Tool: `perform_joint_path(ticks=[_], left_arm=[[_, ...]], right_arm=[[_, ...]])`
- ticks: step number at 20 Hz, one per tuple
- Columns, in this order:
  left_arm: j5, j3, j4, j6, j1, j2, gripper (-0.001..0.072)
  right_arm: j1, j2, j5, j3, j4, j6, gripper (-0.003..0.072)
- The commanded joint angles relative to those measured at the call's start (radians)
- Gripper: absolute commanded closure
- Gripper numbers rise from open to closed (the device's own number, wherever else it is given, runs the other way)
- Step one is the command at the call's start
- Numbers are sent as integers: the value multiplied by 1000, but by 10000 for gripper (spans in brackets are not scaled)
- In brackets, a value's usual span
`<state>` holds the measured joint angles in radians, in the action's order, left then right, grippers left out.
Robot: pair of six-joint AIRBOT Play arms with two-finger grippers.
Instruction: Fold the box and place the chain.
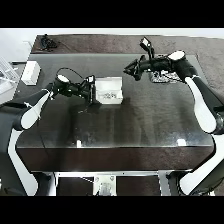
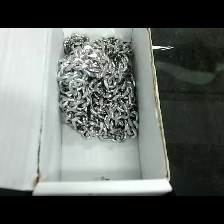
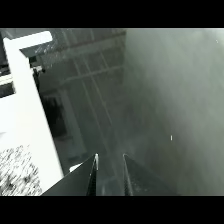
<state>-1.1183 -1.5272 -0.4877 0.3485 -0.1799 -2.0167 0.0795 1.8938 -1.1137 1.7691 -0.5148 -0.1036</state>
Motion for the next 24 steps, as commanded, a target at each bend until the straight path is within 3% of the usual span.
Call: perform_joint_path(ticks=[1,6,14,24], left_arm=[[0,0,0,0,0,0,180],[0,0,0,0,0,0,180],[0,0,0,0,0,0,180],[0,0,0,0,0,0,180]], right_arm=[[37,69,-53,97,6,7,491],[56,73,-211,96,-51,-45,490],[77,73,-334,96,-55,-106,490],[113,76,-330,38,-51,-128,488]])
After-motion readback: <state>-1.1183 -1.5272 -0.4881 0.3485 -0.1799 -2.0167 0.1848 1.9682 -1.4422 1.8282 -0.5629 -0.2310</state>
